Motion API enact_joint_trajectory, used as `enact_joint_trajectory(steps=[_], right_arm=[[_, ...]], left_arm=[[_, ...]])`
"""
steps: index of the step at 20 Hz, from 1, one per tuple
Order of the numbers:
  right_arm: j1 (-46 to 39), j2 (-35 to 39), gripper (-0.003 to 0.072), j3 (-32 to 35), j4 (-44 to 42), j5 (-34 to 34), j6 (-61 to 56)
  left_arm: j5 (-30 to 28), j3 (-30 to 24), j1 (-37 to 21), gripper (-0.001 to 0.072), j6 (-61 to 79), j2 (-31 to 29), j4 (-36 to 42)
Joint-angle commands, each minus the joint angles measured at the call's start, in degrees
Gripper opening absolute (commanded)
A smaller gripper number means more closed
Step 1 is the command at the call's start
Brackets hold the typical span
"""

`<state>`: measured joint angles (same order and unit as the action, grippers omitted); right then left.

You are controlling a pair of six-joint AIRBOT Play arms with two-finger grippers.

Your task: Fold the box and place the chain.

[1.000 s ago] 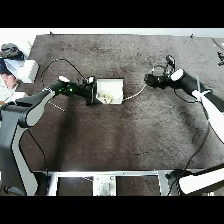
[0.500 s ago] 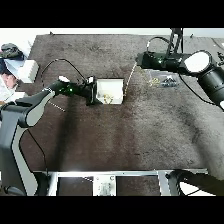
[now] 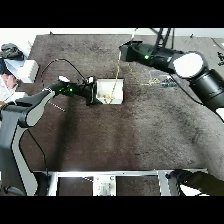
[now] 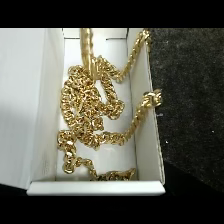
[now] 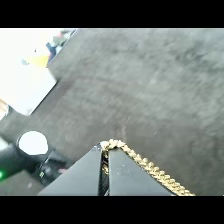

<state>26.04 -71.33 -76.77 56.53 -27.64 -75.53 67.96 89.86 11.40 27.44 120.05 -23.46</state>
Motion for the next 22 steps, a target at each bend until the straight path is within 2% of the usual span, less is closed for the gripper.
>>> enact_joint_trajectory(steps=[1, 7, 8, 9, 10, 12, 16, 19, 22], right_arm=[[1.9, -3.9, 0.0010, -0.2, 0.0, -4.6, -0.8], [2.5, -16.9, 0.0011, -0.1, 0.1, -8.7, -0.7], [2.2, -17.6, 0.0069, -0.1, 0.9, -9.0, -0.7], [1.6, -17.7, 0.0260, -0.1, 2.1, -9.4, -0.7], [0.6, -17.6, 0.0352, 0.0, 3.4, -9.9, -0.7], [-3.0, -16.9, 0.0283, 0.0, 5.3, -12.3, -0.8], [-14.6, -14.7, 0.0285, 5.1, 5.4, -12.4, -2.2], [-23.4, -16.6, 0.0285, 9.6, 4.9, -7.5, -6.0], [-27.2, -21.7, 0.0285, 9.6, 0.1, -2.8, -6.4]], left_arm=[[0.0, 0.0, 0.0, 0.0264, 0.0, 0.0, 0.0], [0.0, 0.0, 0.0, 0.0264, 0.0, 0.0, 0.0], [0.0, 0.0, 0.0, 0.0263, 0.0, 0.0, 0.0], [0.0, 0.0, 0.0, 0.0263, 0.0, 0.0, 0.0], [0.0, 0.0, 0.0, 0.0263, 0.0, 0.0, 0.0], [0.0, 0.0, 0.0, 0.0263, 0.0, 0.0, 0.0], [0.0, 0.0, 0.0, 0.0264, 0.0, 0.0, 0.0], [0.0, 0.0, 0.0, 0.0264, 0.0, 0.0, 0.0], [0.0, 0.0, 0.0, 0.0264, 0.0, 0.0, 0.0]])
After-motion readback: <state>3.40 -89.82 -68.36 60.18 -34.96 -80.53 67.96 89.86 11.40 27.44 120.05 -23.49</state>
